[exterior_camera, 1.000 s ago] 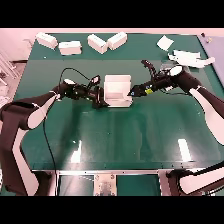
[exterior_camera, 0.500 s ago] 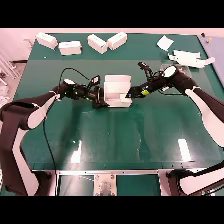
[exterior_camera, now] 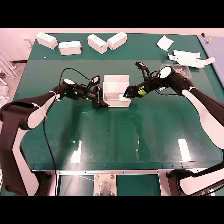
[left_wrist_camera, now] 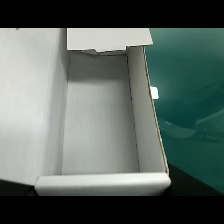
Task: Fold the box and place the chain.
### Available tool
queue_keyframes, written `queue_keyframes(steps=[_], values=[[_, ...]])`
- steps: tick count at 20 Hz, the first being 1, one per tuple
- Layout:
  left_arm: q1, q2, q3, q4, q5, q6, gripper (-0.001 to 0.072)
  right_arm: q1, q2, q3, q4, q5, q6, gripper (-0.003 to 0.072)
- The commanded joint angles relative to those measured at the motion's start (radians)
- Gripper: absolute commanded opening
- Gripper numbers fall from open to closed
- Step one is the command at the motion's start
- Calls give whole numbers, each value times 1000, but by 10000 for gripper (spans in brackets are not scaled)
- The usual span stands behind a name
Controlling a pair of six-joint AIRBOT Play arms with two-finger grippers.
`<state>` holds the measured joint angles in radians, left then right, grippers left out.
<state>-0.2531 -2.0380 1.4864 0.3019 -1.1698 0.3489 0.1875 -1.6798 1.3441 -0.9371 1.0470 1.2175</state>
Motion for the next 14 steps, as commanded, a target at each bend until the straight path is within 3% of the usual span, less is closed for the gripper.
queue_keyframes(steps=[1,14], values=[[-1,0,0,-2,-1,-1,534,4,-1,0,-53,9,49,512],[-1,0,0,-2,6,-1,534,-25,0,89,-40,177,32,522]])
